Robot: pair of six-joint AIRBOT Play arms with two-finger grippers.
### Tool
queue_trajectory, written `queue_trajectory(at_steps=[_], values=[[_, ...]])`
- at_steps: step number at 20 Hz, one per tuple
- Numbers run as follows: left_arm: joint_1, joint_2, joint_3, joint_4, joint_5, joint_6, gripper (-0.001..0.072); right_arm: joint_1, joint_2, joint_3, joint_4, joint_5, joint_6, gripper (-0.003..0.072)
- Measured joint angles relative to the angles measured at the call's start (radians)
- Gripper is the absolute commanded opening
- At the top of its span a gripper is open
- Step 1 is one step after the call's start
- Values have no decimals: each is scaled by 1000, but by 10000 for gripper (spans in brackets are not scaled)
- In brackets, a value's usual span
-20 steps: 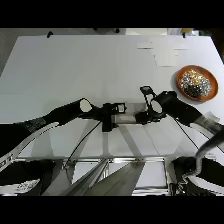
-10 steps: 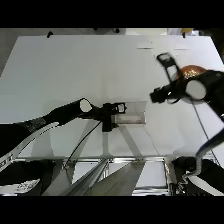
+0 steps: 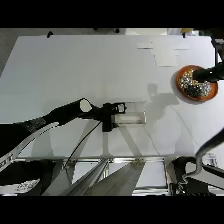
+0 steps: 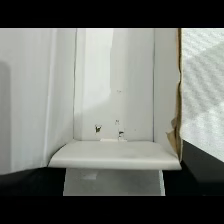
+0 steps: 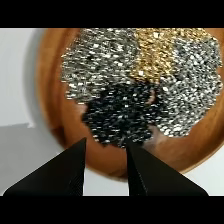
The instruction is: Fold the box and place the chain.
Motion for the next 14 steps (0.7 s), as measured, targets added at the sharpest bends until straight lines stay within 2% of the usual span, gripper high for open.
queue_trajectory(at_steps=[4, 14], values=[[0, 0, 0, 0, 0, 0, 11, -50, -77, 5, 5, -37, -76, 247], [0, 0, 0, 0, 0, 0, 11, -68, -216, 7, 11, 14, -124, 232]])
